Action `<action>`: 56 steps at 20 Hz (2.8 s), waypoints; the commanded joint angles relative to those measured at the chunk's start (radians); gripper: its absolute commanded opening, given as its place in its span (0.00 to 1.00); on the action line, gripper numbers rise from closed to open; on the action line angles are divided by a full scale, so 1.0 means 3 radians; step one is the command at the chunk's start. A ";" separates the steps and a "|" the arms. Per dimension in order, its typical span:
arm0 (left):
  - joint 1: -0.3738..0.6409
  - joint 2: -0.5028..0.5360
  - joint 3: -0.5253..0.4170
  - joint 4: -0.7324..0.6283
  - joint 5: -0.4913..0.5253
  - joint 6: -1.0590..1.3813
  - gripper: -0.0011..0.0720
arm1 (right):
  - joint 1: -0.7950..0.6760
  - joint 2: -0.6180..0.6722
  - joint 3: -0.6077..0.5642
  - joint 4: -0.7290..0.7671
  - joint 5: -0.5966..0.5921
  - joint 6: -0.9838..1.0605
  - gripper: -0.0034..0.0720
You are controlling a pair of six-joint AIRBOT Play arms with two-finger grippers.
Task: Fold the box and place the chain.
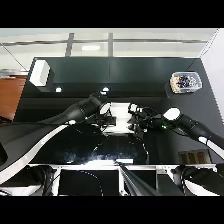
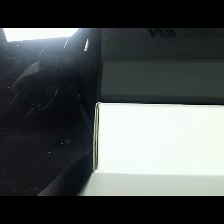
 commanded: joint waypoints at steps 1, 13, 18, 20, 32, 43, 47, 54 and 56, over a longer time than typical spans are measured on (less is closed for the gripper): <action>0.0001 -0.0001 0.0001 -0.0004 0.0001 0.0005 0.05 | 0.0003 -0.0005 0.0001 0.0025 -0.0027 0.0001 0.59; 0.0001 -0.0001 0.0001 -0.0041 0.0006 0.0005 0.05 | -0.1567 0.0692 0.0276 -0.1270 0.0866 0.3909 0.05; 0.0001 -0.0001 0.0001 -0.0039 0.0008 0.0005 0.05 | -0.2028 0.0530 -0.0023 -0.1179 0.0809 0.5025 0.05; 0.0001 -0.0001 0.0001 -0.0039 0.0005 0.0005 0.05 | -0.1827 0.0301 -0.0032 -0.1156 0.1002 0.4978 0.05; 0.0001 -0.0001 0.0001 -0.0041 -0.0010 0.0005 0.05 | -0.1137 -0.0324 0.0076 -0.0455 0.1349 0.3948 0.05; 0.0000 -0.0001 0.0001 -0.0056 -0.0013 0.0005 0.05 | -0.1128 -0.0323 0.0320 0.0237 0.1812 0.3254 0.87; 0.0000 -0.0001 0.0001 -0.0057 -0.0011 0.0005 0.05 | -0.1027 -0.0324 0.0320 0.0248 0.1764 0.3281 0.87; 0.0001 -0.0001 0.0001 -0.0052 -0.0071 0.0005 0.05 | -0.0707 -0.0323 0.0399 0.0024 0.1258 0.3747 0.87; 0.0000 -0.0001 0.0001 -0.0052 -0.0069 0.0005 0.05 | -0.0562 -0.0324 0.0492 -0.0268 0.1100 0.4087 0.87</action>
